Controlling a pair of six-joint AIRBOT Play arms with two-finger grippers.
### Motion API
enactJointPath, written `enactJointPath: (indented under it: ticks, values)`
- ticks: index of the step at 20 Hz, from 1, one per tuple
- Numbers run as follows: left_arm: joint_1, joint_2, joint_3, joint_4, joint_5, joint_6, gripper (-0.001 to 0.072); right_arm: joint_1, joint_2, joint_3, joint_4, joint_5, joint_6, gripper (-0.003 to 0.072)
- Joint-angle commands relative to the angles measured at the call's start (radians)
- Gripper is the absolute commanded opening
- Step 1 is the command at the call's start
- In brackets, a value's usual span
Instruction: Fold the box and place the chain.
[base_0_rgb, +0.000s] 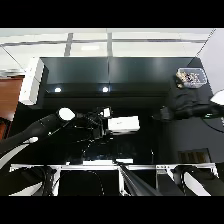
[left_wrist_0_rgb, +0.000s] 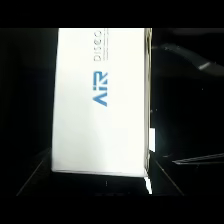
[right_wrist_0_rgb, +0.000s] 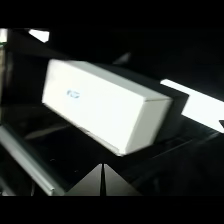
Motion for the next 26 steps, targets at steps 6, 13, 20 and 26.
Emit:
enactJointPath:
  ticks: [6, 13, 20, 26]
  values:
    - [-0.043, 0.023, 0.149, 0.009, -0.15, -0.143, 0.071, -0.193, 0.133, 0.008, -0.115, 0.028, 0.025, 0.0016]
    - [-0.103, -0.21, 0.337, -0.03, -0.083, -0.256, 0.071, -0.193, 0.133, 0.008, -0.116, 0.025, 0.024, 0.0016]
    - [-0.106, -0.24, 0.349, -0.009, -0.135, -0.306, 0.071, -0.193, 0.133, -0.018, -0.115, -0.011, 0.013, 0.0016]
    - [-0.106, -0.24, 0.349, 0.033, -0.135, -0.334, 0.071, -0.193, 0.133, -0.035, -0.115, -0.017, 0.012, 0.0016]
